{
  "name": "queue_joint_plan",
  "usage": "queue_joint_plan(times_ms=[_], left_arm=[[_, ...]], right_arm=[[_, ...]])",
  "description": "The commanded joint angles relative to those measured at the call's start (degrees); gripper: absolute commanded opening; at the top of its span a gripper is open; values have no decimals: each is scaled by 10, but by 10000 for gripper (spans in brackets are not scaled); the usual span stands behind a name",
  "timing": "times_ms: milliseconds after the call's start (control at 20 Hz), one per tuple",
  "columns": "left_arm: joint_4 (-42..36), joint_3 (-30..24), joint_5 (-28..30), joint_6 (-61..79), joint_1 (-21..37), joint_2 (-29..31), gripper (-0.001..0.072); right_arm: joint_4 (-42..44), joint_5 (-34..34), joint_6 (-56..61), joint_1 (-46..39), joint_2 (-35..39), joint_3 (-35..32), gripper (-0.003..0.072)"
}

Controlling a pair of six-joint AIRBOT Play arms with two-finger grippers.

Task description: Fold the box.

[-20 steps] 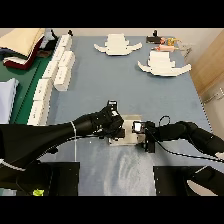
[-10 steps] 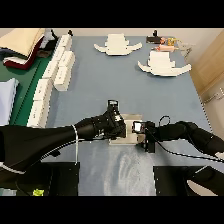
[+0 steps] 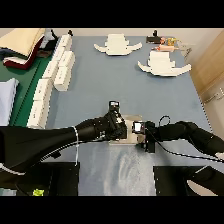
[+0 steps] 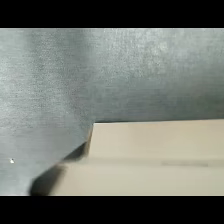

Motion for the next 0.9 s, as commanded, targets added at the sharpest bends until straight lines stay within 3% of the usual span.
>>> queue_joint_plan(times_ms=[0, 300, 500, 700, 850], left_arm=[[5, 2, -11, -3, 1, 0, 605], [5, 8, -24, -3, 2, 0, 602], [7, 47, -101, 9, 2, 7, 602], [33, 99, -218, 45, 2, 23, 584], [34, 123, -222, 46, 0, 25, 581]], right_arm=[[0, 0, 1, 0, 0, 0, 543], [0, 0, 1, 0, 0, 0, 543], [0, 0, 1, 0, 0, 0, 543], [0, 0, 1, 0, 0, 0, 543], [0, 0, 1, 0, 0, 0, 543]])
